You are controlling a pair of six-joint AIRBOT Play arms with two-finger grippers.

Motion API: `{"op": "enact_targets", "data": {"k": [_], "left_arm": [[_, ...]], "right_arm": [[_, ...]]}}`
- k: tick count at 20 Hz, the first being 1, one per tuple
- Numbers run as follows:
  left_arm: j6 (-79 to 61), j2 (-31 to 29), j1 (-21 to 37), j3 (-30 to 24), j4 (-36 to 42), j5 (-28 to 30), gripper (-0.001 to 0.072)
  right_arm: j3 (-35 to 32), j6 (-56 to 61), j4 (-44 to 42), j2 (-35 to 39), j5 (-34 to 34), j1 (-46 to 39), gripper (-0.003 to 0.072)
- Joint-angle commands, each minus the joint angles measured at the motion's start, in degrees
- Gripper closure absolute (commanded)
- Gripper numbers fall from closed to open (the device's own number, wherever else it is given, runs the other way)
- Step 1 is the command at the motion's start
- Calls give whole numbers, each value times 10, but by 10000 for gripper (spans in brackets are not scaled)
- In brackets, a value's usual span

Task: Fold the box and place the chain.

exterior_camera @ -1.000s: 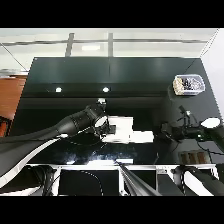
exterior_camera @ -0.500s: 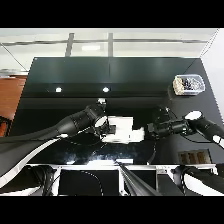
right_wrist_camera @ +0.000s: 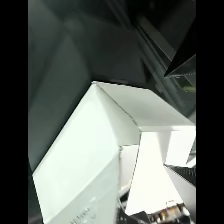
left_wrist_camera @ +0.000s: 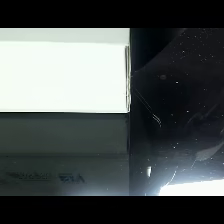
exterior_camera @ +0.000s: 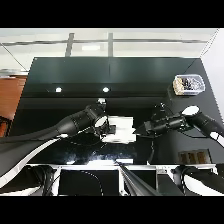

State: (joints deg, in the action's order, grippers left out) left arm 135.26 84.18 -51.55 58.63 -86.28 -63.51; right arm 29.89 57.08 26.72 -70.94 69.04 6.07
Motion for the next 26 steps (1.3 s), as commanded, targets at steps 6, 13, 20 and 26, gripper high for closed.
{"op": "enact_targets", "data": {"k": [6, 13, 20, 26], "left_arm": [[0, 0, 0, 0, 0, 0, 676], [0, 0, 0, 0, 0, 0, 676], [0, 0, 0, 0, 0, 0, 676], [0, 0, 0, 0, 0, 0, 676]], "right_arm": [[42, 88, 34, 0, -120, 126, 74], [91, 270, 155, 0, -136, 189, 74], [140, 366, 264, 0, -108, 217, 202], [175, 502, 380, 0, -84, 280, 233]]}}
